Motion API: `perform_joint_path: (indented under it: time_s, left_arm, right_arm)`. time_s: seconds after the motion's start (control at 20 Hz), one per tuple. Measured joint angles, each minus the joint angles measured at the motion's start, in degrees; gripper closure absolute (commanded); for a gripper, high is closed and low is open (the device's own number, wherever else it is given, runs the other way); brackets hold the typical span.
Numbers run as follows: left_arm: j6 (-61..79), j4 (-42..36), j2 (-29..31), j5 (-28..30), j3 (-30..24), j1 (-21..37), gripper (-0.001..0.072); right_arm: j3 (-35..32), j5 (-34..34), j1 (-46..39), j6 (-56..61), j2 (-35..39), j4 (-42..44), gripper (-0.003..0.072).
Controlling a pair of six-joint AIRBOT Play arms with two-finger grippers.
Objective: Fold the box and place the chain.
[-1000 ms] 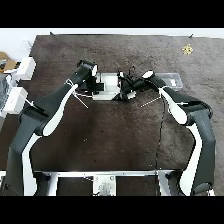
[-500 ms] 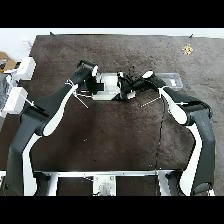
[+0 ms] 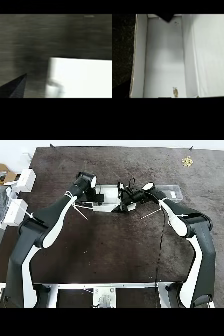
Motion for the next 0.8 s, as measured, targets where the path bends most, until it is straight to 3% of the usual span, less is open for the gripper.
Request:
perform_joint_path:
  time_s: [0.45, 0.55, 0.8]
  left_arm:
    - [1.8, 0.2, 3.9, -3.2, 0.0, 0.2, 0.0111]
    - [1.8, 0.2, 3.4, -3.3, -0.1, 0.2, 0.0365]
    - [0.3, 0.6, 1.5, -1.4, -0.3, 0.2, 0.0358]
  right_arm:
    - [0.0, 0.0, 0.0, 0.0, 0.0, 0.0, 0.0363]
    - [0.0, 0.0, 0.0, 0.0, 0.0, 0.0, 0.0363]
    - [0.0, 0.0, 0.0, 0.0, 0.0, 0.0, 0.0363]
